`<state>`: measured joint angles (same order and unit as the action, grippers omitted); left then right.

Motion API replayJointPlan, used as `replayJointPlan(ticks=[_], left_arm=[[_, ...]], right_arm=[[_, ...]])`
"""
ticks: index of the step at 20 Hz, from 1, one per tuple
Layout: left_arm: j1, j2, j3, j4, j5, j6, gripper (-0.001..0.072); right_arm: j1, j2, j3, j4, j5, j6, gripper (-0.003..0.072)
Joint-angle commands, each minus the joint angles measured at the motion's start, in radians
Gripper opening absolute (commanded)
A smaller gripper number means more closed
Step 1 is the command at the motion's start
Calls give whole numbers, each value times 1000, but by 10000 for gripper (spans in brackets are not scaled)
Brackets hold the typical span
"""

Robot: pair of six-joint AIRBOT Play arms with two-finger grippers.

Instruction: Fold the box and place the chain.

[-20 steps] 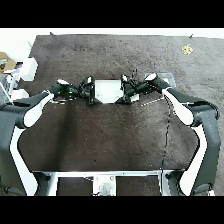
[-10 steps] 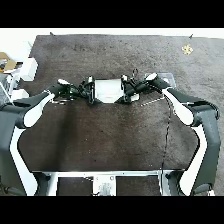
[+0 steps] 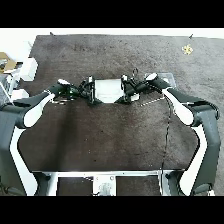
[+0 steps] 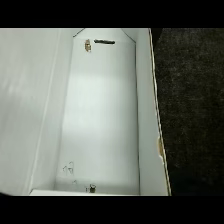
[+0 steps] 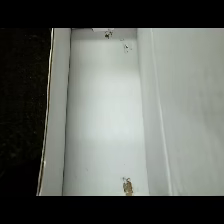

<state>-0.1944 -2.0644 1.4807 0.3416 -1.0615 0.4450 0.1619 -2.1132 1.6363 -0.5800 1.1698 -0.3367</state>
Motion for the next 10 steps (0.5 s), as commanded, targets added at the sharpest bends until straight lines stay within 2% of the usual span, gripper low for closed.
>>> replayJointPlan(ticks=[1,10], left_arm=[[1,0,0,-9,5,0,348],[1,0,0,-8,-5,0,348]], right_arm=[[1,0,0,0,1,0,447],[1,0,0,0,1,0,447]])
